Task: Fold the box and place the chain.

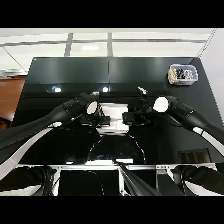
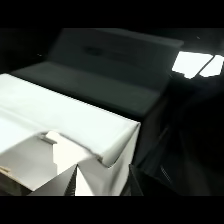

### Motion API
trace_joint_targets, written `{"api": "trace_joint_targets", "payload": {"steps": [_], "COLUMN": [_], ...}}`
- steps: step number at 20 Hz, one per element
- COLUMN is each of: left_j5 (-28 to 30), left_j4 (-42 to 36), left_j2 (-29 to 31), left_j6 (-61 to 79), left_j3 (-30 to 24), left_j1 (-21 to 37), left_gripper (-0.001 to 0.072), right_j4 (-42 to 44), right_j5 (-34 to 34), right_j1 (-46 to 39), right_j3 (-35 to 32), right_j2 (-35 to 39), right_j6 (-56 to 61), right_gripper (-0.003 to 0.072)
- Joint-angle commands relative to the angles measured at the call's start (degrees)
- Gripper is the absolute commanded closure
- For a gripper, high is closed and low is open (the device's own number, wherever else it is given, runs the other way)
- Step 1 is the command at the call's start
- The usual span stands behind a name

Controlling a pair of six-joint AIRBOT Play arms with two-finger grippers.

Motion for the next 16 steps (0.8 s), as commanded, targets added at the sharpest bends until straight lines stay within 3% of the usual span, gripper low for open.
{"api": "trace_joint_targets", "payload": {"steps": [1, 2, 3, 10, 16], "left_j5": [0.1, 0.1, 0.1, -0.1, -0.1], "left_j4": [0.0, 0.0, 0.0, 0.0, 0.0], "left_j2": [0.0, 0.0, 0.0, 0.0, 0.0], "left_j6": [0.0, 0.0, 0.0, 0.0, 0.0], "left_j3": [0.0, 0.0, 0.0, 0.0, 0.0], "left_j1": [0.0, 0.0, 0.0, 0.0, 0.0], "left_gripper": [0.0686, 0.0686, 0.0686, 0.0686, 0.0686], "right_j4": [-5.7, -6.4, -6.9, -21.5, -27.5], "right_j5": [1.6, 1.7, 1.9, 12.2, 14.3], "right_j1": [1.6, 2.1, 2.7, 9.2, 13.5], "right_j3": [1.2, 1.8, 2.7, 12.7, 16.4], "right_j2": [-1.3, -1.8, -2.6, -9.4, -12.6], "right_j6": [6.2, 6.9, 8.1, 21.3, 30.3], "right_gripper": [0.0336, 0.0421, 0.0431, 0.0431, 0.0431]}}
